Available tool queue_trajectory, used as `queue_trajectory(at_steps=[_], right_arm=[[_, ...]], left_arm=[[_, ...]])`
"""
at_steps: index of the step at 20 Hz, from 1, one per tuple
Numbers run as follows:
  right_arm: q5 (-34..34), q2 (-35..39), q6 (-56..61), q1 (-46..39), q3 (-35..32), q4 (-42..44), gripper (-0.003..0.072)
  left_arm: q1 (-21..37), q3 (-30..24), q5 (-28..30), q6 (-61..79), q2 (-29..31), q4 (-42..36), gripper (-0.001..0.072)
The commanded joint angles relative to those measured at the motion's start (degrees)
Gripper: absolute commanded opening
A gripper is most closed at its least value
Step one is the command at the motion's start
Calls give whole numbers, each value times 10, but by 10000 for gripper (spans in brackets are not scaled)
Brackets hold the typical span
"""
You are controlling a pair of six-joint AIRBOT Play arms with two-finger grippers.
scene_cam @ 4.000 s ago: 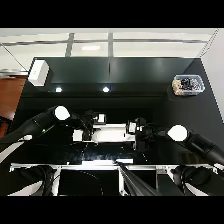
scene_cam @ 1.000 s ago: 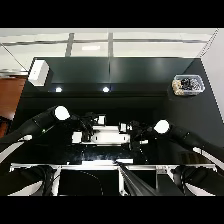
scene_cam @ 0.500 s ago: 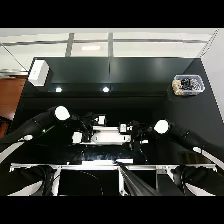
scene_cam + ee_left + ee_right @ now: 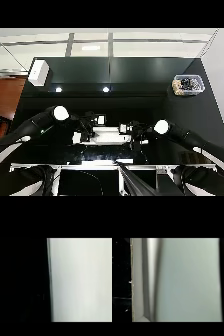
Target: Fold the box and place the chain.
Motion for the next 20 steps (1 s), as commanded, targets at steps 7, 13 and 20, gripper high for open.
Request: queue_trajectory(at_steps=[7,13,20], right_arm=[[0,0,2,0,0,-2,293],[0,0,2,0,0,-2,294],[0,0,2,0,0,-2,293]], left_arm=[[47,11,-130,-283,205,169,28],[45,-2,-168,-416,185,-47,29],[45,-7,67,-343,48,-155,28]])
